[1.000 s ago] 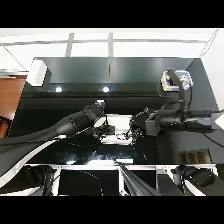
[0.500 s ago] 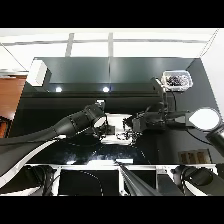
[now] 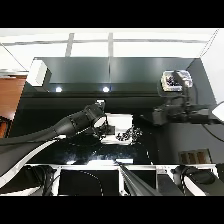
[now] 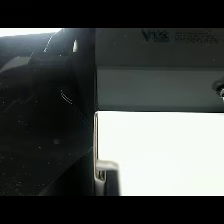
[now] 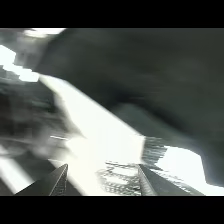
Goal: Fold the box and place the chain.
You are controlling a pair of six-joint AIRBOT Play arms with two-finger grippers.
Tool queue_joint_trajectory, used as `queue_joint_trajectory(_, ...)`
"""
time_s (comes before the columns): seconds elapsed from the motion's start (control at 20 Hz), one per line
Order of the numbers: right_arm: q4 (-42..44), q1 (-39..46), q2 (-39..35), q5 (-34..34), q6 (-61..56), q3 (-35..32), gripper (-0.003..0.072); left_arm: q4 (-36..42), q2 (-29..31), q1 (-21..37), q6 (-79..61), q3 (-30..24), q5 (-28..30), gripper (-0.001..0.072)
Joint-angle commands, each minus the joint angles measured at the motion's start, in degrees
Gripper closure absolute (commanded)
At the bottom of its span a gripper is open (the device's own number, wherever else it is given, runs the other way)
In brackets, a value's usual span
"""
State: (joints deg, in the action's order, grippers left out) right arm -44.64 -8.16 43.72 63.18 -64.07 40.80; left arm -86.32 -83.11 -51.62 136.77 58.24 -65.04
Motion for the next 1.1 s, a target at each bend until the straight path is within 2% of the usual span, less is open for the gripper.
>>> queue_joint_trajectory(0.0,-7.52,9.03,-1.53,3.69,19.69,-3.93,0.0174,-0.02,-0.04,0.04,-0.02,0.02,0.02,0.0677)
queue_joint_trajectory(0.05,-6.82,8.81,-1.49,2.4,24.22,-6.34,0.0169,-0.02,-0.04,0.04,-0.02,0.02,0.0,0.0678)
queue_joint_trajectory(0.1,-5.64,8.17,-1.4,0.22,29.09,-9.35,0.0044,-0.02,-0.04,0.04,-0.02,0.02,0.02,0.0678)
queue_joint_trajectory(0.25,-2.01,3.58,-1.18,-8.59,48.46,-18.84,0.0044,-0.02,-0.04,0.04,-0.02,0.02,0.02,0.0678)
queue_joint_trajectory(0.35,-1.86,-0.55,0.07,-13.07,55.32,-21.79,0.0044,-0.02,-0.04,0.04,-0.02,0.02,0.0,0.0678)
queue_joint_trajectory(0.5,3.26,-5.73,4.85,-17.29,60.76,-21.29,0.0044,0.0,-0.04,0.02,-0.02,0.02,0.02,0.0678)
queue_joint_trajectory(0.6,3.37,-9.18,6.95,-20.61,61.13,-20.46,0.0044,0.0,-0.04,0.02,-0.02,0.02,0.0,0.0677)
queue_joint_trajectory(0.9,2.93,-11.26,8.15,-20.46,65.88,-18.67,0.0044,0.0,-0.04,0.02,-0.04,0.02,0.0,0.0678)
queue_joint_trajectory(1.05,2.97,-13.38,11.17,-19.82,68.61,-18.67,0.0044,0.0,-0.04,0.04,-0.02,0.02,0.02,0.0678)
